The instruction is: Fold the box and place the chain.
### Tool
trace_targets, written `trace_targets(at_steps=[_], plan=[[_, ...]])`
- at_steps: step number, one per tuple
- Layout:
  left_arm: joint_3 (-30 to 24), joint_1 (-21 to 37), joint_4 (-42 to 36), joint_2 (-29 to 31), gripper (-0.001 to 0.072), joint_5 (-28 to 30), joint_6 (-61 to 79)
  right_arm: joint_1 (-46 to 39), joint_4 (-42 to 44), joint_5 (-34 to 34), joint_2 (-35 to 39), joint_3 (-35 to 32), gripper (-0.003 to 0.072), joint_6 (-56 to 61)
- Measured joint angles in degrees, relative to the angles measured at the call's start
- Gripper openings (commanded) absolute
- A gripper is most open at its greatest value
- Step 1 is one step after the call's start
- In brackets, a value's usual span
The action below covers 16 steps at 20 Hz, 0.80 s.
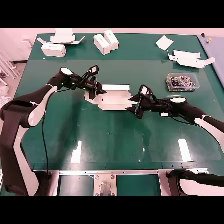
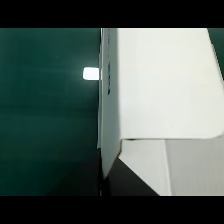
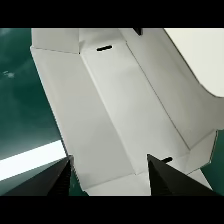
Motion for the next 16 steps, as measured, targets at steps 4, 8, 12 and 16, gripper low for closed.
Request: trace_targets(at_steps=[4,8,12,16], plan=[[0.00,0.00,-0.02,0.00,0.0023,0.02,0.00,2.01,-3.26,-2.34,0.00,0.15,0.0542,-0.24],[0.00,0.00,-0.02,0.00,0.0023,0.02,0.00,2.99,-6.88,-3.69,0.00,0.20,0.0542,-0.33],[0.00,0.00,-0.04,0.00,0.0023,0.02,0.00,3.50,-9.20,-5.95,-0.07,0.24,0.0542,-0.79],[0.00,0.00,-0.07,0.00,0.0023,0.02,0.00,4.94,-9.88,-8.90,-0.20,0.24,0.0542,-1.84]])
